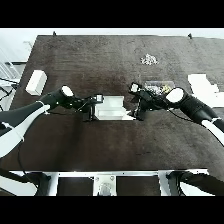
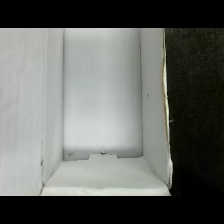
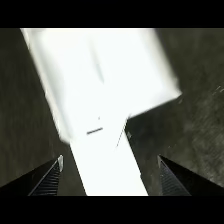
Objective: Fold the box and place the chain.
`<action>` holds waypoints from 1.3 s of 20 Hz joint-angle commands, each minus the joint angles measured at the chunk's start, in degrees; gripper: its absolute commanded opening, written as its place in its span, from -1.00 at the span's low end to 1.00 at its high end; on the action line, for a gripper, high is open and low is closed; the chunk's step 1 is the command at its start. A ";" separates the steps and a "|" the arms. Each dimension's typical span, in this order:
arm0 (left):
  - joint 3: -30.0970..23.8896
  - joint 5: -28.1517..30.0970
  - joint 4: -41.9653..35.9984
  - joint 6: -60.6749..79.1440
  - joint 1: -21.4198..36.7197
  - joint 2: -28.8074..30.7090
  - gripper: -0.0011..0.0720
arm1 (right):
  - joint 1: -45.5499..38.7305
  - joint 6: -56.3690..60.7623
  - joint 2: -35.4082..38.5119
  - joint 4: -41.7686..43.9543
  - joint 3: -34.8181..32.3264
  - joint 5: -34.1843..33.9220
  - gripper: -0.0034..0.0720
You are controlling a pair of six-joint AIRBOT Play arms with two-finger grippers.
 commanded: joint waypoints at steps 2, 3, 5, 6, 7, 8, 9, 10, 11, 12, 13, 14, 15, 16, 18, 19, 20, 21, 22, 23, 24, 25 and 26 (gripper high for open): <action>0.00 0.15 -0.02 0.00 0.02 -0.02 0.33 | 0.02 -6.21 -2.93 -3.06 -1.18 -2.47 0.91; 0.00 0.15 -0.02 0.00 0.02 -0.02 0.33 | 0.09 -7.45 -3.80 -2.86 -1.16 -3.52 0.91; 0.00 0.15 -0.02 0.00 0.02 -0.02 0.33 | 0.81 -10.27 -5.18 -1.84 -1.16 -5.14 0.91; 0.00 0.13 -0.02 0.00 0.02 -0.02 0.33 | 1.33 -10.99 -5.81 -1.79 -1.16 -6.12 0.89; 0.00 0.13 -0.02 0.00 0.02 -0.02 0.33 | 1.95 -11.23 -6.34 -1.79 -1.16 -6.97 0.89; 0.00 0.15 -0.02 0.00 0.02 -0.02 0.33 | 2.60 -11.21 -6.88 -1.77 -1.14 -7.85 0.89; 0.00 0.15 -0.02 0.00 0.02 -0.02 0.33 | 3.15 -11.21 -7.34 -1.38 -0.90 -8.15 0.84; 0.00 0.15 -0.02 0.00 0.02 -0.02 0.33 | 3.45 -11.45 -7.65 -0.42 -0.70 -8.20 0.80; 0.00 0.13 -0.02 0.00 0.02 -0.02 0.33 | 3.69 -11.63 -7.82 0.66 -0.59 -8.31 0.72; 0.00 0.15 -0.02 0.00 0.02 -0.02 0.33 | 3.80 -11.63 -7.82 0.76 -0.59 -8.90 0.56; 0.00 0.15 -0.02 0.00 0.02 -0.02 0.33 | 3.80 -11.61 -7.85 0.94 -0.59 -9.70 0.36; 0.00 0.15 -0.02 0.00 0.02 -0.02 0.33 | 3.80 -11.63 -7.85 1.84 -0.59 -10.23 0.17; 0.00 0.15 0.00 0.00 0.02 -0.02 0.33 | 3.89 -11.58 -7.85 2.86 -0.59 -10.14 0.05; 0.00 0.15 0.00 0.00 0.02 -0.02 0.33 | 4.11 -11.61 -7.85 3.80 -0.59 -10.10 0.05; 0.00 0.15 -0.02 0.00 0.02 -0.02 0.33 | 5.05 -11.61 -7.85 4.79 -0.59 -10.12 -0.20; 0.00 0.15 -0.02 0.00 0.02 -0.02 0.33 | 5.60 -11.61 -7.85 5.20 -0.59 -10.12 -0.32; 0.00 0.15 -0.02 0.00 0.02 -0.02 0.33 | 6.16 -11.61 -7.85 5.81 -0.59 -10.12 -0.45; 0.00 0.15 -0.02 0.00 0.02 -0.02 0.33 | 6.71 -11.58 -7.85 5.99 -0.59 -10.12 -0.51; 0.00 0.17 -0.02 0.00 0.02 -0.02 0.33 | 7.06 -11.58 -7.91 6.51 -0.59 -10.14 -0.51; 0.00 0.15 0.00 0.00 0.02 -0.02 0.33 | 7.17 -11.61 -8.04 7.15 -0.59 -10.14 -0.51; 0.00 0.13 0.00 0.00 0.02 -0.02 0.33 | 7.19 -11.61 -8.31 7.91 -0.59 -10.14 -0.51; 0.00 0.15 0.00 0.00 0.02 -0.02 0.33 | 7.19 -11.63 -8.68 8.70 -0.59 -10.14 -0.51; 0.00 0.15 -0.02 0.00 0.02 -0.02 0.33 | 7.23 -11.63 -9.03 9.49 -0.59 -10.12 -0.51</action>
